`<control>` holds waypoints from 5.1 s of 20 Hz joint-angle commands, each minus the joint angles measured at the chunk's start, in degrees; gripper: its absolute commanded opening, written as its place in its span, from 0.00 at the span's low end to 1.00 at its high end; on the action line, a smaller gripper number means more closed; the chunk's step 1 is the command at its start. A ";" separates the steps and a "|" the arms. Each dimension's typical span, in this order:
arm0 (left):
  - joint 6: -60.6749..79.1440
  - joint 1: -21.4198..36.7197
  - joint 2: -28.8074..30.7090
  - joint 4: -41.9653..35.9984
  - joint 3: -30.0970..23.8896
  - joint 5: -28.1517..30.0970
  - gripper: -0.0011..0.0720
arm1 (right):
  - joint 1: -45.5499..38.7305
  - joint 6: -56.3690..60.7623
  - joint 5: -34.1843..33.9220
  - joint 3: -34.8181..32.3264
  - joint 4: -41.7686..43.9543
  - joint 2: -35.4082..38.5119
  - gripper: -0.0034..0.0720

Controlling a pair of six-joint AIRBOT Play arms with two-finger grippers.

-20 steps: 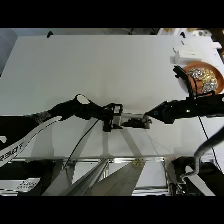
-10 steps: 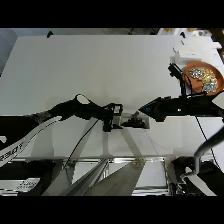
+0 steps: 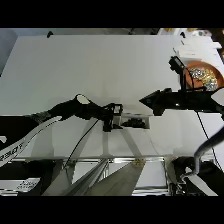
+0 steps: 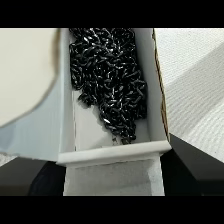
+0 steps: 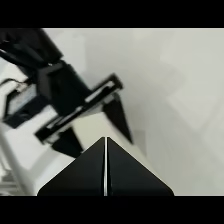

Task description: Fold the box and place the chain.

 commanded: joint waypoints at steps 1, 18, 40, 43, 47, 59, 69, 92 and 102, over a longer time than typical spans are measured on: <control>0.02 0.04 0.02 0.00 0.02 0.02 0.27 | 0.24 -15.21 3.85 0.81 -5.03 -7.02 0.07; 0.04 0.04 0.02 0.00 0.02 0.00 0.27 | 8.96 -20.74 10.36 0.79 -19.91 -12.63 0.43; 0.02 0.04 0.02 0.00 0.02 0.02 0.27 | 11.45 -20.61 6.71 0.81 -19.54 -9.84 0.36; 0.02 0.04 0.02 0.00 0.02 0.00 0.27 | 11.76 -20.63 7.26 0.81 -19.41 -9.84 0.36; 0.02 0.04 0.02 0.00 0.02 0.02 0.27 | 14.82 -20.59 6.54 0.79 -20.24 -9.94 0.36; 0.02 0.04 0.02 0.00 0.02 0.02 0.27 | 15.74 -18.38 0.48 0.79 -26.36 -10.05 0.33; 0.02 0.04 0.02 0.00 0.04 0.02 0.27 | 15.74 -17.44 0.74 0.79 -26.40 -9.03 0.11; 0.02 0.04 0.02 0.00 0.02 0.02 0.27 | 15.74 -17.35 -0.52 -0.85 -23.78 -9.20 0.42; 0.02 0.04 0.02 0.00 0.02 0.00 0.27 | 15.74 -17.09 0.33 -0.87 -23.39 -4.96 0.29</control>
